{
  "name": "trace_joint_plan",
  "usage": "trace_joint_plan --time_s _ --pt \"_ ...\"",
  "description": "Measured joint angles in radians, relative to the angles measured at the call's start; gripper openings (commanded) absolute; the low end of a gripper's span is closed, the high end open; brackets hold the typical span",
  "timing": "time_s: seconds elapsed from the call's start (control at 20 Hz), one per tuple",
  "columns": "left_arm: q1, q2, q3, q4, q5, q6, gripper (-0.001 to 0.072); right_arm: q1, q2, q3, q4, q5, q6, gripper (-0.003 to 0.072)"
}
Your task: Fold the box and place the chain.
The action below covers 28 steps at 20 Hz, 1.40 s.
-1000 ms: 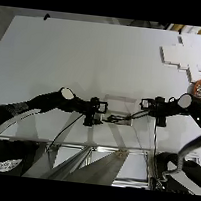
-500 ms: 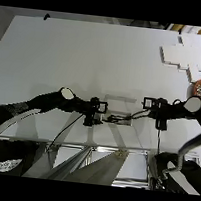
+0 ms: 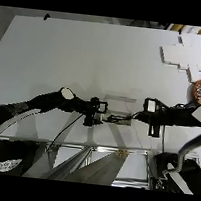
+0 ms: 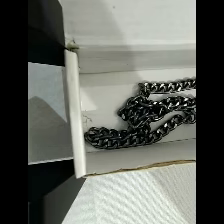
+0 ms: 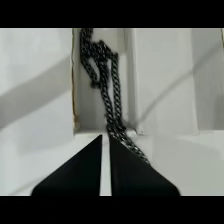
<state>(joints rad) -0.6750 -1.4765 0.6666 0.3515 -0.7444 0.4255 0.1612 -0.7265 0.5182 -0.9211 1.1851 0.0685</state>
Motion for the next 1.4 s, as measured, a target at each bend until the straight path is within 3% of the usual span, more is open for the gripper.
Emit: trace_joint_plan --time_s 0.1,0.35,1.0,1.05,1.1,1.15,1.4 --pt "0.000 0.000 0.000 0.000 0.000 0.000 0.0314 0.029 0.003 -0.008 -0.082 -0.038 0.003 0.0202" --pt "0.000 0.000 0.000 0.000 0.000 0.000 0.0314 0.056 -0.042 -0.049 -0.225 -0.116 -0.003 0.0201" --pt "0.000 0.000 0.000 0.000 0.000 0.000 0.0314 0.061 -0.320 -0.072 -0.145 -0.276 -0.158 0.0200" --pt "0.000 0.000 0.000 0.000 0.000 0.000 0.0314 0.061 -0.328 -0.072 -0.133 -0.278 -0.169 0.0168" --pt "0.000 0.000 0.000 0.000 0.000 0.000 0.0314 0.061 -0.334 -0.072 -0.124 -0.281 -0.175 0.0066" --pt "0.000 0.000 0.000 0.000 0.000 0.000 0.0314 0.061 -0.336 -0.072 -0.117 -0.279 -0.181 0.0019" --pt "0.000 0.000 0.000 0.000 0.000 0.000 0.0314 0.061 -0.269 -0.072 -0.171 -0.201 -0.146 0.0019"
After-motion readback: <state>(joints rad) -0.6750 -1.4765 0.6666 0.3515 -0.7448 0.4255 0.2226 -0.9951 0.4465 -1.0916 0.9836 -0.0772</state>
